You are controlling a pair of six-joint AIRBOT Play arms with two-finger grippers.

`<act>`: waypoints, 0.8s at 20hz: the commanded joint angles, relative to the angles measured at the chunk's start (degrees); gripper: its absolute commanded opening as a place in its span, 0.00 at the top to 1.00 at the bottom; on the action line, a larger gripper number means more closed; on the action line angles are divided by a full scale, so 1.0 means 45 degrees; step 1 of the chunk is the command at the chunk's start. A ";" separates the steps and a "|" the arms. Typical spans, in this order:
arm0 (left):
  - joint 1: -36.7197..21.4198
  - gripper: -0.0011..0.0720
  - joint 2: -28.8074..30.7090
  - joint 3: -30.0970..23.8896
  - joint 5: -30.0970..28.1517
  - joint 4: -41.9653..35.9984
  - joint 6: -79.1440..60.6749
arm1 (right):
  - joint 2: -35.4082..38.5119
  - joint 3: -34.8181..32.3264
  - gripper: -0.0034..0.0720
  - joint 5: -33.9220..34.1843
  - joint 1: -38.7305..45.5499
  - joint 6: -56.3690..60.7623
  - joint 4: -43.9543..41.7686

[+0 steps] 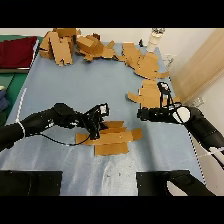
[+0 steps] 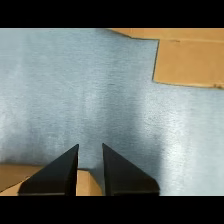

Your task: Fold the box.

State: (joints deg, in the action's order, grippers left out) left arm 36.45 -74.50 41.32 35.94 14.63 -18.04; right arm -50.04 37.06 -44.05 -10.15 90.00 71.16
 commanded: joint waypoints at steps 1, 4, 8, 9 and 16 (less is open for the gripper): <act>0.0000 0.97 -0.0010 -0.0068 0.0024 -0.0107 -0.0015 | 0.0000 0.0000 0.66 -0.0024 -0.0015 -0.0238 0.0005; 0.0000 0.97 -0.0010 -0.0068 0.0034 -0.0107 -0.0010 | 0.0219 0.0000 0.70 -0.0413 -0.0699 -0.0894 0.0578; 0.0000 0.97 -0.0010 -0.0068 0.0024 -0.0107 -0.0005 | 0.1598 -0.0146 0.70 -0.2676 -0.2574 -0.0860 0.2565; 0.0000 0.97 -0.0010 -0.0068 0.0029 -0.0107 -0.0005 | 0.2205 -0.0364 0.70 -0.3215 -0.3065 -0.0855 0.2555; 0.0000 0.97 -0.0010 -0.0068 0.0044 -0.0121 0.0000 | 0.5979 -0.3225 0.70 -0.4945 -0.8539 0.0374 0.2103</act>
